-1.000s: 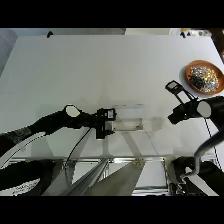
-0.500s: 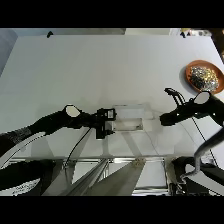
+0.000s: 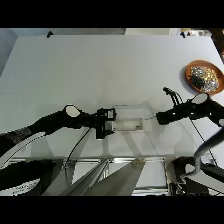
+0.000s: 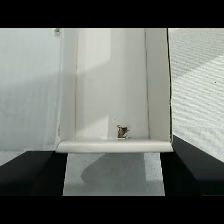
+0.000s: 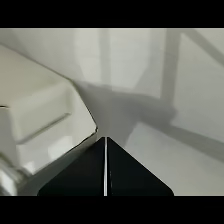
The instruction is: Fold the box and place the chain.
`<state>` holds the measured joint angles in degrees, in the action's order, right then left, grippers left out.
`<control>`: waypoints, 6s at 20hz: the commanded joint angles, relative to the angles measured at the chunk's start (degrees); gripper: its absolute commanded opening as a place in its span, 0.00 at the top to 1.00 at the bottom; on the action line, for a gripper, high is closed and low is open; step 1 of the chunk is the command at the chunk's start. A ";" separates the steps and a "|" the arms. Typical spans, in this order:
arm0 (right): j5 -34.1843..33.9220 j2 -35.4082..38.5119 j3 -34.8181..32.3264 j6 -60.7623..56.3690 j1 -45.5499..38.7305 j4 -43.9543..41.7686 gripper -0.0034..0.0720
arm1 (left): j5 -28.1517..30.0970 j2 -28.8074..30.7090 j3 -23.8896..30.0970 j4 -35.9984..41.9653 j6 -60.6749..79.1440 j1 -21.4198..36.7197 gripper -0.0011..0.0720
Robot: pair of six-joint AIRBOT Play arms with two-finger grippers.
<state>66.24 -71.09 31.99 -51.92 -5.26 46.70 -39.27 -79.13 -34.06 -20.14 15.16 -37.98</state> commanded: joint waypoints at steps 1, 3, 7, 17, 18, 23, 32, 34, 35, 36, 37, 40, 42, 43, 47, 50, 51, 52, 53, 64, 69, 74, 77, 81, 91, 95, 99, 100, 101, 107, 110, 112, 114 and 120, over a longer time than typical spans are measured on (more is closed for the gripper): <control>3.50 -0.04 -0.09 4.44 -0.04 -9.90 0.88 | 0.02 0.04 0.02 0.00 0.00 0.02 0.56; 3.52 0.28 -0.09 4.39 -0.04 -9.68 0.72 | 0.02 0.04 0.02 0.00 0.00 0.02 0.56; 3.85 1.53 -0.09 4.44 0.28 -9.77 0.65 | 0.02 0.04 0.02 0.00 0.00 0.02 0.56; 2.47 3.19 -0.07 1.42 7.76 -4.52 0.37 | 0.00 0.04 0.02 0.00 0.02 0.02 0.56; 1.92 3.50 -0.09 -0.55 7.82 -4.50 0.37 | 0.02 0.04 0.02 0.00 0.00 0.02 0.56; -3.28 4.79 0.39 -10.54 15.06 1.57 0.37 | 0.00 0.04 0.02 0.00 0.02 0.02 0.56; -10.73 4.76 5.90 -38.80 28.48 18.18 0.18 | 0.00 0.04 0.02 0.00 0.00 0.02 0.56; -12.09 4.76 5.90 -42.29 30.16 19.96 0.18 | 0.02 0.04 0.02 0.00 0.00 0.02 0.56; -12.85 4.76 5.90 -44.50 31.34 21.42 0.18 | 0.00 0.04 0.02 0.00 0.00 0.02 0.56; -13.97 4.76 5.90 -47.04 32.83 23.58 0.18 | 0.02 0.04 0.02 0.00 0.00 0.02 0.56; -15.37 4.76 5.90 -49.40 34.27 25.75 0.18 | 0.02 0.04 0.02 0.00 0.02 0.02 0.56; -17.25 4.74 5.90 -56.02 37.97 31.45 0.20 | 0.02 0.04 0.02 0.00 0.02 0.02 0.56; -18.25 4.48 5.90 -58.14 39.54 32.09 0.20 | 0.00 0.04 0.02 0.00 0.02 0.02 0.56; -18.43 4.11 5.90 -59.41 40.22 32.30 0.23 | 0.02 0.04 0.02 0.00 0.00 0.02 0.56; -19.04 2.12 5.90 -62.86 43.41 33.83 0.43 | 0.00 0.04 0.02 0.00 0.02 0.02 0.56; -18.95 2.12 5.90 -65.81 44.59 36.26 0.61 | 0.02 0.04 0.02 0.00 0.02 0.02 0.56; -18.62 2.12 5.90 -66.86 44.59 37.03 0.63 | 0.02 0.04 0.02 0.00 0.02 0.02 0.56; -18.25 2.10 5.90 -67.06 44.59 37.11 0.68 | 0.00 0.04 0.02 0.00 0.00 0.02 0.56; -17.97 2.08 5.90 -67.06 44.59 37.11 0.74 | 0.00 0.04 0.02 0.00 0.02 0.02 0.56; -17.09 1.86 5.90 -68.81 44.59 37.09 0.53 | 0.00 0.04 0.02 0.00 0.00 0.02 0.56; -16.22 1.70 5.90 -71.30 44.59 37.38 0.74 | 0.02 0.04 0.02 0.00 0.00 0.02 0.56; -15.19 1.62 5.90 -71.28 44.59 37.48 0.92 | 0.00 0.04 0.02 0.00 0.00 0.02 0.56; -15.32 1.62 5.90 -71.21 44.59 37.48 0.92 | 0.00 0.04 0.02 0.00 0.00 0.02 0.56; -14.69 2.43 5.90 -71.06 44.57 37.51 0.56 | 0.00 0.04 0.02 0.00 0.00 0.02 0.56; -6.40 19.85 5.90 -60.37 44.52 40.70 0.44 | 0.00 0.04 0.02 0.00 0.00 0.02 0.56; -0.46 27.28 9.53 -53.86 42.73 43.56 0.37 | -0.02 0.04 0.02 0.00 0.00 0.02 0.56; 1.38 27.12 19.78 -44.50 27.74 43.69 0.38 | 0.00 0.04 0.02 0.00 0.00 0.02 0.56; 0.92 26.88 22.03 -42.47 22.45 43.69 0.43 | 0.00 0.04 0.02 0.00 0.02 0.02 0.56; 0.79 26.49 23.61 -40.50 17.40 43.69 0.43 | 0.00 0.04 0.02 -0.02 0.02 0.02 0.56; -3.69 13.27 28.59 -36.06 -8.39 42.18 0.43 | 0.00 0.04 0.02 0.00 0.00 0.02 0.56; 0.02 1.40 35.98 -36.04 -14.62 42.21 0.43 | 0.00 0.04 0.02 0.00 0.02 0.02 0.56; 0.85 -5.11 41.88 -36.06 -16.76 42.27 0.46 | 0.00 0.04 0.02 0.00 0.00 0.02 0.56; 0.33 -10.80 47.67 -36.06 -17.57 43.45 0.56 | 0.00 0.04 0.02 0.00 0.00 0.02 0.56; -1.03 -25.55 58.64 -37.99 -19.28 43.25 0.56 | 0.00 0.04 0.02 0.00 0.02 0.02 0.56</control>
<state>65.82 -90.17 86.15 -88.71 -23.42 90.00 -39.27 -79.11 -34.04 -20.12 15.16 -37.98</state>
